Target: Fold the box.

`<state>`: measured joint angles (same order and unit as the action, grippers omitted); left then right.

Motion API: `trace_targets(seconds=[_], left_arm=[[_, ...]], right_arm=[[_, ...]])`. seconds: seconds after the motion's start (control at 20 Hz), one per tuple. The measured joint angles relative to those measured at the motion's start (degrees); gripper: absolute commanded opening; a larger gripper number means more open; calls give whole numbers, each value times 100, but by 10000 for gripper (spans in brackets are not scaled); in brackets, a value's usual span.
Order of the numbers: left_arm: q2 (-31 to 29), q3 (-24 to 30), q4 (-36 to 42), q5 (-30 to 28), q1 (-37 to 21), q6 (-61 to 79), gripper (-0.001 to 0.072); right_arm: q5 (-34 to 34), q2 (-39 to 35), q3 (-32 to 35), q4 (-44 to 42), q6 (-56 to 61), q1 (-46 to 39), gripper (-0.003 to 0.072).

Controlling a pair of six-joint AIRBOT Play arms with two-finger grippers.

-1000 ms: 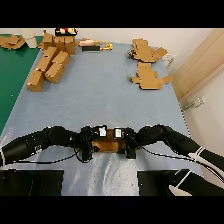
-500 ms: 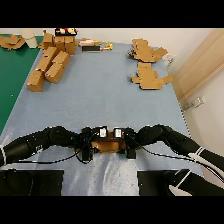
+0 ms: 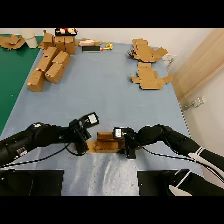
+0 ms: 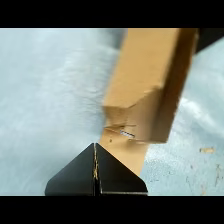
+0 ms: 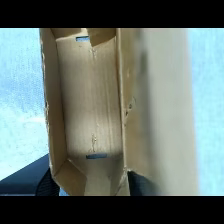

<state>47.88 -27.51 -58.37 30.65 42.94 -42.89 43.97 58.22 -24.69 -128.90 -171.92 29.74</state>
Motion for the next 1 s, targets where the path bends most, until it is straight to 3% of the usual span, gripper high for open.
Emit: trace_targets(seconds=[0.15,0.25,0.4,0.65,1.0], left_arm=[[-474,0,-817,402,-531,-2151,13],[-616,31,-1355,1016,-1095,-3989,12],[-702,234,-1283,1764,-1912,-5377,12],[-426,627,227,1998,-2350,-5075,11],[291,754,1182,1552,-1784,-4800,11]], right_arm=[[0,0,0,11,0,0,446],[0,0,0,11,0,0,445],[2,0,0,13,-2,0,445],[2,0,0,11,-2,0,445],[4,0,0,11,-2,0,445]])
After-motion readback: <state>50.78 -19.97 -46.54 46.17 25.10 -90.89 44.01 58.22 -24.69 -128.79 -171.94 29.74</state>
